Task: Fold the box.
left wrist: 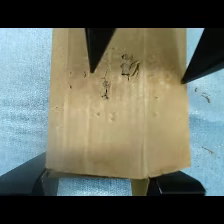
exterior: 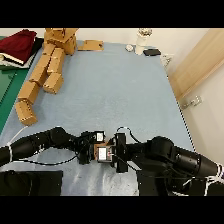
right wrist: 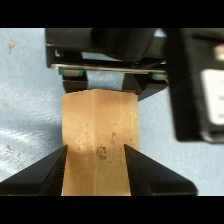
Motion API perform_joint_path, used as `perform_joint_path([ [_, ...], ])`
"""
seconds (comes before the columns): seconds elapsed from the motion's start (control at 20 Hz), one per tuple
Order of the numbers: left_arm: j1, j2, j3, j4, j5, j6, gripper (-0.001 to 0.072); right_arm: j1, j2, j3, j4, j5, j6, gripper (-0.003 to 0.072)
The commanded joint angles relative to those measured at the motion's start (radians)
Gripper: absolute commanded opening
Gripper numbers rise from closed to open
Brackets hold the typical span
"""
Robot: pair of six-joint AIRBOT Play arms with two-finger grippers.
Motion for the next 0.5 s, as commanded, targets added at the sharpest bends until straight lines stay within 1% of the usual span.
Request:
perform_joint_path([
  [0.0,0.001,0.0,0.001,0.0,0.0,0.0,0.0488,0.01,-0.01,-0.007,-0.037,0.0,0.011,0.0524],
  [0.2,0.001,0.0,0.001,0.0,0.0,0.0,0.0488,0.01,-0.009,-0.006,-0.156,0.006,0.061,0.0519],
  [0.45,0.001,0.0,0.001,0.0,0.0,0.0,0.0488,0.033,-0.009,-0.007,-0.146,0.005,0.071,0.0512],
])
